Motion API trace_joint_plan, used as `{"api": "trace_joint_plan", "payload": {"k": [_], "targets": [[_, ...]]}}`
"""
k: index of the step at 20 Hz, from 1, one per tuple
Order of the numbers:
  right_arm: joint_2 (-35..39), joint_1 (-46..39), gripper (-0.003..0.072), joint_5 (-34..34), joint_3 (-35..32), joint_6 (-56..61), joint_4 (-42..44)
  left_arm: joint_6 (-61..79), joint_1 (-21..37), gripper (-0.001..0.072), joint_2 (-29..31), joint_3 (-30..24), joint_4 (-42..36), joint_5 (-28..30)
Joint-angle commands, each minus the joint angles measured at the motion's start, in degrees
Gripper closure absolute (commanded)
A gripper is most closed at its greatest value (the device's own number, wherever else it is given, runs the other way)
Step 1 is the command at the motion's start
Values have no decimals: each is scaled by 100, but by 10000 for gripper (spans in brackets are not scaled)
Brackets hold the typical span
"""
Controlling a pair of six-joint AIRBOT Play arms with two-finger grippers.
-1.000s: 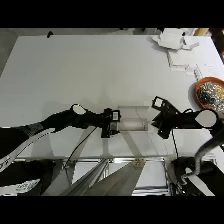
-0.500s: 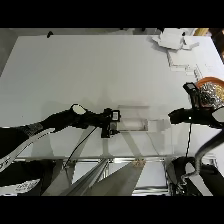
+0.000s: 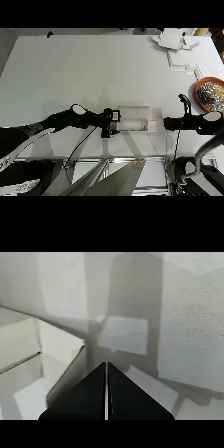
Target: Fold the box and place the chain.
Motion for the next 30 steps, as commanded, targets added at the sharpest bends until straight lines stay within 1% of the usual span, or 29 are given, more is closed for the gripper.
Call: {"api": "trace_joint_plan", "payload": {"k": [1, 4, 5, 6, 7, 8, 13, 18, 21, 22, 23, 25, 27, 30], "targets": [[-74, 9, 667, 330, -46, -494, 632, 0, 0, 503, -2, 2, 0, 2], [-22, 321, 660, 485, -46, -636, 728, 0, 0, 503, -2, 2, 2, 2], [50, 433, 592, 511, -46, -636, 739, 0, 0, 503, -2, 2, 2, 2], [160, 533, 496, 522, -46, -634, 739, 0, 0, 503, -2, 2, 0, 2], [264, 595, 421, 522, -46, -634, 739, 0, 0, 503, -2, 2, 2, 2], [393, 629, 384, 520, -46, -634, 737, 0, 0, 503, -2, 2, 2, 0], [1014, 638, 384, 621, -46, -568, 879, 0, 0, 503, -2, 2, 2, 2], [1047, 758, 384, 625, -46, -525, 1036, 0, 0, 503, -2, 2, 0, 2], [1047, 1394, 366, 144, -44, -101, 1036, 0, 0, 503, -2, 2, 2, 2], [1047, 1633, 347, -66, -28, 59, 999, 0, 0, 503, -2, 2, 0, 2], [1047, 1871, 347, -238, 39, 367, 826, 0, 0, 503, -2, 2, 2, 2], [1047, 2267, 347, -439, 267, 1231, 138, 0, 0, 503, -2, 2, 2, 2], [1047, 2647, 346, -511, 542, 2282, -750, 0, 0, 503, -2, 2, 2, 2], [1021, 3204, 346, -623, 831, 3392, -1506, 0, 0, 503, -2, 2, 2, 2]]}}
